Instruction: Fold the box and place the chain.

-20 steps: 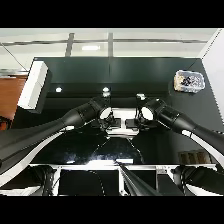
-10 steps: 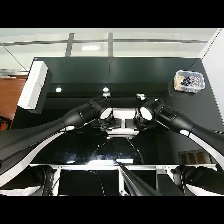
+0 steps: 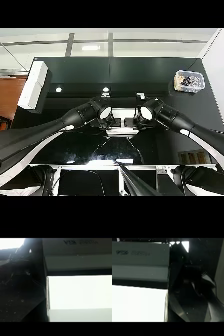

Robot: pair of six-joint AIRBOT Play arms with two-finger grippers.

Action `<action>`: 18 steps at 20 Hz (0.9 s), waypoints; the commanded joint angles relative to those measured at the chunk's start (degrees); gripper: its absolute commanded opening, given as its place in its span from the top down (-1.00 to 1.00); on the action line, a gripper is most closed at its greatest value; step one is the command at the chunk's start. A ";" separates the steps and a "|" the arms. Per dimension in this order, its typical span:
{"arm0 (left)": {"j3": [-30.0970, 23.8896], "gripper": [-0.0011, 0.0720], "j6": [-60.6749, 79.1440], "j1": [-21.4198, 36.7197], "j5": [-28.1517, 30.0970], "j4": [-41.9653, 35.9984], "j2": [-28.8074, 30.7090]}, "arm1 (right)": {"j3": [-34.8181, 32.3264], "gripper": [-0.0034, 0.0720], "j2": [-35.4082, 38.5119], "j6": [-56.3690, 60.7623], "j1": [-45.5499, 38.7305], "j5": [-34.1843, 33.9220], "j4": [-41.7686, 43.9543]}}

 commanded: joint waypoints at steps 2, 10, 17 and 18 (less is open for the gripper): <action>0.02 0.89 0.09 0.02 0.20 -0.07 -0.02 | 0.02 0.85 0.02 -0.26 -0.02 -0.44 0.33; 0.02 0.89 0.09 0.02 0.17 -0.02 -0.02 | 1.49 0.19 4.07 -4.85 -0.90 3.91 0.48; 0.02 0.89 0.09 0.02 0.17 -0.04 -0.02 | 2.12 0.19 22.58 -9.73 -6.71 10.93 -7.65; 0.02 0.89 0.09 0.02 0.15 -0.04 -0.02 | 2.12 0.19 24.81 -9.35 -8.66 11.82 -15.10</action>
